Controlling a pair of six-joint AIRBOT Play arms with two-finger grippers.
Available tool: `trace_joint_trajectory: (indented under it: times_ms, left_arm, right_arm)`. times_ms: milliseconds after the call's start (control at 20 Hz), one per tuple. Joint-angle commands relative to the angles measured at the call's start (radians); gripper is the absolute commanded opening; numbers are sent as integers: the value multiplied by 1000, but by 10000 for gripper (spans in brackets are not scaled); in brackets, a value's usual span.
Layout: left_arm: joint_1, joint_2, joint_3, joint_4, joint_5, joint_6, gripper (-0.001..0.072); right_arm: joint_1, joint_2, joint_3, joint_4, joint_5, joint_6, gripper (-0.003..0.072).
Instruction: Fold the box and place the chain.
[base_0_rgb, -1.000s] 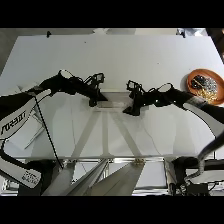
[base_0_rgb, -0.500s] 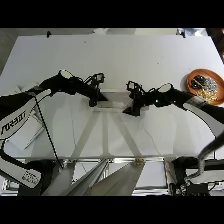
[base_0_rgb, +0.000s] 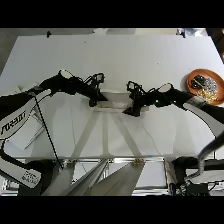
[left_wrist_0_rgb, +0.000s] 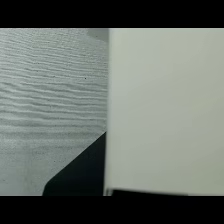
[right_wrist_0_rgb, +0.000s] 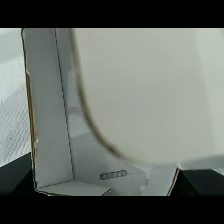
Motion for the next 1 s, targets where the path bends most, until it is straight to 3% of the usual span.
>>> trace_joint_trajectory:
  times_ms: [0, 50, 100, 150, 200, 950]
  left_arm:
    - [0, 0, 0, 0, 1, 0, 10]
    - [0, 0, 0, 0, 1, 0, 10]
    - [0, 0, 0, 0, 1, 0, 10]
    - [0, 0, 0, 0, 1, 0, 10]
    - [0, 0, 0, 0, 1, 0, 10]
    - [0, 0, 0, 0, 1, 0, 10]
  right_arm:
    - [1, -1, 0, -21, 6, -6, 637]
    - [1, -1, 0, -41, 7, -24, 635]
    - [1, -1, 0, -52, 7, -37, 578]
    - [1, -1, 0, -51, 7, -46, 450]
    - [1, -1, 0, -50, 6, -49, 387]
    - [1, -1, 0, -50, 6, -53, 398]
